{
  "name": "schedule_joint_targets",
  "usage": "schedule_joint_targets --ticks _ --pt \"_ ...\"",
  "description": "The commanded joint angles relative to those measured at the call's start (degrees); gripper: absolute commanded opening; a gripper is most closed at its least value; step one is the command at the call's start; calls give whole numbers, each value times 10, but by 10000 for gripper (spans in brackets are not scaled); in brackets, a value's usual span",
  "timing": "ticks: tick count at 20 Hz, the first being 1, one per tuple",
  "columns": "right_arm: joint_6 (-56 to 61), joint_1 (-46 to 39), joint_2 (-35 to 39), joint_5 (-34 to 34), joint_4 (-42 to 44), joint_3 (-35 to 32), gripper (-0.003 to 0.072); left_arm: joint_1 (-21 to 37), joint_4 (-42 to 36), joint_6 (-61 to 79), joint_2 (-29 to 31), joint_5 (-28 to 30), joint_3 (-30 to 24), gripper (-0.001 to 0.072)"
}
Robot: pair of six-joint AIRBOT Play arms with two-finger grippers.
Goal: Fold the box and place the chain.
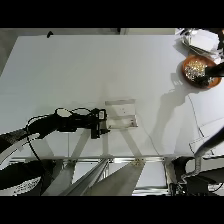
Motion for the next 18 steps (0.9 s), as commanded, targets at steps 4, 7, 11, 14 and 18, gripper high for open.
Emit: schedule_joint_targets --ticks 4,7,11,14,18 --pt "-26 43 144 65 50 0 11 0 0 0 0 0 0 138" --pt "-26 73 202 104 80 0 11 0 0 0 0 0 0 138" --pt "-26 116 266 142 117 0 11 0 0 0 0 0 0 138" --pt "-25 155 308 170 121 1 11 0 0 0 0 0 0 138" --pt "-26 197 358 205 123 1 11 0 0 0 0 0 0 138"
